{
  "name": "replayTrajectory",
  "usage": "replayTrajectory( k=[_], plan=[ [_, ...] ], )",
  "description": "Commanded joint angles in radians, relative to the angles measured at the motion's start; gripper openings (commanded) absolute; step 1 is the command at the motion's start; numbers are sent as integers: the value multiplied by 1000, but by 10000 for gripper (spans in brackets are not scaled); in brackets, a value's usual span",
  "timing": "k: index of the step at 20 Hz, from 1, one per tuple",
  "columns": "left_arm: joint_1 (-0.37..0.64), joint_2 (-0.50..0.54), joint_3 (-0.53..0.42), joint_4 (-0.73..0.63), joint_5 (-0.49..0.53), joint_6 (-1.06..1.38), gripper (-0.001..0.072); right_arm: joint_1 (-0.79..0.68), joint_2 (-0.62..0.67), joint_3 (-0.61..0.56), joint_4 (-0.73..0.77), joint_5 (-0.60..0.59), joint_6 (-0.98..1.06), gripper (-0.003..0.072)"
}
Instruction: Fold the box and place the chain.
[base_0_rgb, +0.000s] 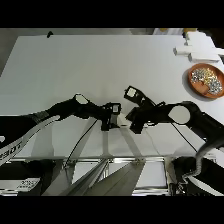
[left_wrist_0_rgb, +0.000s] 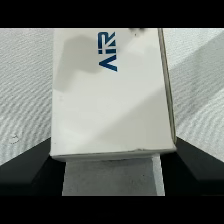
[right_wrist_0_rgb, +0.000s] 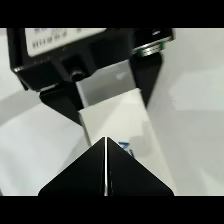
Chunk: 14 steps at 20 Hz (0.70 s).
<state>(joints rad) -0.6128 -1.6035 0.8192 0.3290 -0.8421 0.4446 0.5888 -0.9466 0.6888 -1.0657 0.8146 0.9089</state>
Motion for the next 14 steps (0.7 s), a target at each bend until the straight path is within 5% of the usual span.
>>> replayTrajectory(
  k=[1, 5, 10, 14],
  plan=[
    [0, 0, 0, 0, 0, 0, 71, -42, 83, 46, -354, 124, 387, 15],
    [0, 0, 0, 0, 0, 0, 71, -323, 82, 47, -537, 393, 460, 15],
    [0, 0, 0, 0, 0, 0, 71, -699, 82, 41, -529, 342, 509, 16],
    [0, 0, 0, 0, 0, 0, 71, -751, 82, 41, -527, 337, 509, 17]
  ],
)
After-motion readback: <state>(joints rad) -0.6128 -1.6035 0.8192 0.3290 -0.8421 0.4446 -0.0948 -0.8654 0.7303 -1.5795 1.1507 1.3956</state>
